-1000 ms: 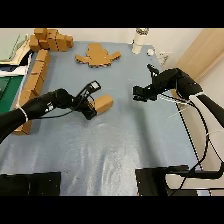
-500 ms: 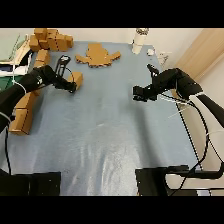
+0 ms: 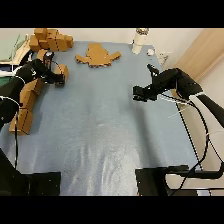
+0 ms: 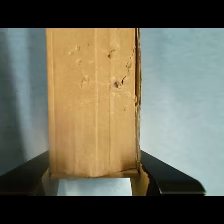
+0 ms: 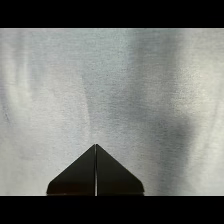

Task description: Fold the box.

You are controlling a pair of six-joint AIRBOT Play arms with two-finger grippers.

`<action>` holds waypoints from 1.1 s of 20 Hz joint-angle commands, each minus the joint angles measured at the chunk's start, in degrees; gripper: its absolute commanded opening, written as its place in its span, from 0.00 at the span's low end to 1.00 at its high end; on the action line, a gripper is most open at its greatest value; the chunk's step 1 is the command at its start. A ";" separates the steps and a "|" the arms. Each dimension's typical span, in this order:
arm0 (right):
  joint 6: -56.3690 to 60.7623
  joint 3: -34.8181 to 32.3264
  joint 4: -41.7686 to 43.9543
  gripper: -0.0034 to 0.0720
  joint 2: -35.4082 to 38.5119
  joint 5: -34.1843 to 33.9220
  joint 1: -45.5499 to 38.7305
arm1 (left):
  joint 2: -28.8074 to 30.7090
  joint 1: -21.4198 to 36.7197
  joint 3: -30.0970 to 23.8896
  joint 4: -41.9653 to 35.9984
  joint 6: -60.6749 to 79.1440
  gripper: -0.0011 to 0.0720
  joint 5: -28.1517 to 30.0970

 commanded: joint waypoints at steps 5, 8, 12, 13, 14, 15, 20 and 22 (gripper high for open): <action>0.02 0.04 0.00 0.05 -0.02 0.02 -0.02 | -2.56 1.11 5.07 16.92 -12.55 0.64 3.19; 0.02 0.04 0.02 0.05 -0.04 0.00 -0.02 | -2.69 1.33 5.07 18.10 -12.66 0.64 2.84; 0.02 0.04 0.02 0.05 -0.04 0.02 -0.02 | -2.69 0.94 5.07 16.94 -12.63 0.64 3.48; 0.02 0.04 0.02 0.05 -0.04 0.00 -0.02 | -2.71 0.76 5.07 16.74 -12.63 0.64 3.26; 0.02 0.04 0.02 0.05 -0.04 0.00 -0.02 | -2.71 0.70 5.07 16.72 -12.66 0.64 3.15; 0.02 0.04 0.02 0.05 -0.04 0.00 -0.02 | -2.71 0.59 5.07 16.39 -12.63 0.64 2.80; 0.02 0.04 0.02 0.05 -0.04 0.00 -0.02 | -2.73 -0.28 5.07 15.50 -11.52 0.70 -0.39; 0.02 0.04 0.02 0.05 -0.04 0.00 -0.02 | -2.73 -0.28 5.07 15.47 -11.56 0.95 -0.61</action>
